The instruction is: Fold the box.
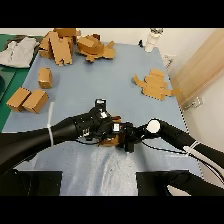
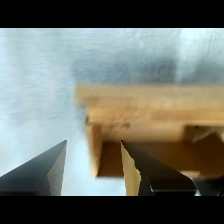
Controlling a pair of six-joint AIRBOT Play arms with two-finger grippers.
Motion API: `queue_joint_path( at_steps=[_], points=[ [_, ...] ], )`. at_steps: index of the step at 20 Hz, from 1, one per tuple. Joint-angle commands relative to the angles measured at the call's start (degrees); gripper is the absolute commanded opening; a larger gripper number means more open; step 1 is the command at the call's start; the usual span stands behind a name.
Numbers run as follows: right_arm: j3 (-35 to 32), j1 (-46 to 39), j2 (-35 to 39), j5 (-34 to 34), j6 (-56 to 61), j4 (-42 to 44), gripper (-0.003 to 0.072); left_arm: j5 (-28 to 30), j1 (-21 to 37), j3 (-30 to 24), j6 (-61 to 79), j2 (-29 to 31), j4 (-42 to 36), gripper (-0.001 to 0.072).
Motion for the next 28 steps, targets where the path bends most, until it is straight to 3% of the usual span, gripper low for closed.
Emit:
queue_joint_path(
  at_steps=[1,5,7,8,9,10,11,13,15,16,17,18,19,21,22,23,25,28],
  points=[
    [0.02,-0.02,-0.02,0.00,0.02,-0.02,0.0582,-11.13,-0.15,0.48,5.62,5.03,1.68,0.0529],
    [0.02,-0.02,0.00,0.00,0.02,-0.02,0.0581,-26.10,-0.83,-1.70,8.48,15.39,9.42,0.0526],
    [0.02,-0.02,0.00,0.00,0.02,0.00,0.0582,-27.87,0.31,-6.03,9.31,21.84,13.20,0.0347],
    [0.02,-0.04,0.00,-0.04,0.02,0.00,0.0582,-26.84,1.97,-8.76,11.37,24.70,13.49,0.0339],
    [0.02,-0.02,0.00,-0.04,0.00,0.00,0.0582,-25.22,4.52,-11.93,15.87,27.28,13.25,0.0057],
    [0.02,-0.04,0.00,-0.07,0.00,0.02,0.0582,-22.51,7.56,-15.06,21.00,28.98,13.44,0.0012],
    [0.02,-0.02,0.00,-0.17,0.02,0.02,0.0581,-16.52,11.61,-18.62,28.13,30.36,12.83,0.0011],
    [0.02,-0.04,0.04,-0.42,0.04,0.04,0.0581,3.91,21.31,-24.63,46.97,31.23,5.95,0.0010],
    [0.02,-0.04,0.04,-0.44,0.00,0.81,0.0581,24.41,33.07,-28.48,77.79,29.81,-14.99,0.0010],
    [0.02,-0.04,0.04,-0.42,0.00,0.74,0.0581,28.81,39.12,-28.61,93.29,27.85,-27.96,0.0010],
    [0.02,-0.02,0.04,-0.44,0.00,0.79,0.0580,29.35,45.70,-28.13,110.53,24.98,-42.49,0.0009],
    [0.02,-0.02,0.04,-0.46,0.00,1.11,0.0580,26.73,51.69,-27.28,125.33,21.75,-55.36,0.0009],
    [0.02,-0.02,0.04,-0.46,0.00,1.14,0.0580,20.59,57.79,-25.59,138.79,17.66,-67.08,0.0009],
    [0.02,-0.02,0.04,-0.46,0.00,1.11,0.0580,3.15,66.73,-20.33,153.61,9.16,-82.23,0.0010],
    [0.02,-0.02,0.02,-0.46,0.00,1.09,0.0580,-3.02,68.74,-17.49,157.37,5.42,-86.27,0.0010],
    [0.02,-0.02,0.02,-0.46,0.00,1.11,0.0580,-5.38,69.26,-14.60,159.49,2.29,-87.43,0.0011],
    [0.02,-0.02,0.02,-0.44,0.00,1.09,0.0580,-2.67,67.34,-12.17,160.69,-0.50,-86.12,0.0010],
    [0.02,-0.02,-0.02,-0.48,0.00,1.11,0.0579,-2.75,61.79,-15.74,163.64,0.83,-81.99,0.0010]
  ],
)
